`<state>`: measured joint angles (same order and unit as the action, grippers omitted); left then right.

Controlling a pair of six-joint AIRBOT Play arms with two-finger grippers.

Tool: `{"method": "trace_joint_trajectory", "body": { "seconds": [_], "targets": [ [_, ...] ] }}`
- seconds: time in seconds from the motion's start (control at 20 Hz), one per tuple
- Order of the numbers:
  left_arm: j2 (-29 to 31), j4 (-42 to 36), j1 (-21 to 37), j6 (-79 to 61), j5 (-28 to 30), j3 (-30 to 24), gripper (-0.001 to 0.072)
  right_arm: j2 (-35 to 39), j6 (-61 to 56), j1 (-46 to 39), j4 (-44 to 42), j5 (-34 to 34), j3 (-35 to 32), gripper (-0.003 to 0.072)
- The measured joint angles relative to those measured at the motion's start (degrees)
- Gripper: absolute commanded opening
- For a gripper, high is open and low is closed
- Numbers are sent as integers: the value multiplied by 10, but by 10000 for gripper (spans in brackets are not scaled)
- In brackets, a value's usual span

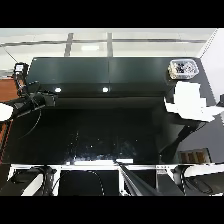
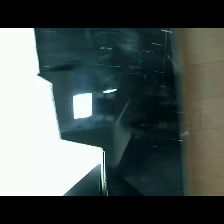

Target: Fold the box and place the chain.

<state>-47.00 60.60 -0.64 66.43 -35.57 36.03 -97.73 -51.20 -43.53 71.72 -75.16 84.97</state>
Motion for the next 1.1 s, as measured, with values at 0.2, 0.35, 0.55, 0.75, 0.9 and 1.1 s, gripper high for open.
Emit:
{"method": "trace_joint_trajectory", "body": {
  "seconds": [0.2,0.35,0.55,0.75,0.9,1.1],
  "targets": [
    [0,0,0,0,0,0,28,30,-42,37,-16,-47,1,19],
    [0,0,0,0,0,0,28,78,-79,76,-32,-67,-21,19],
    [0,0,0,0,0,0,27,190,-98,152,-104,-27,-122,19],
    [0,0,0,0,0,0,28,325,-98,268,-229,118,-309,19],
    [-2,-1,0,0,-2,-2,28,403,-97,385,-340,272,-458,19],
    [-19,-38,0,0,-13,-5,157,441,-99,525,-430,435,-586,19]
  ]
}}
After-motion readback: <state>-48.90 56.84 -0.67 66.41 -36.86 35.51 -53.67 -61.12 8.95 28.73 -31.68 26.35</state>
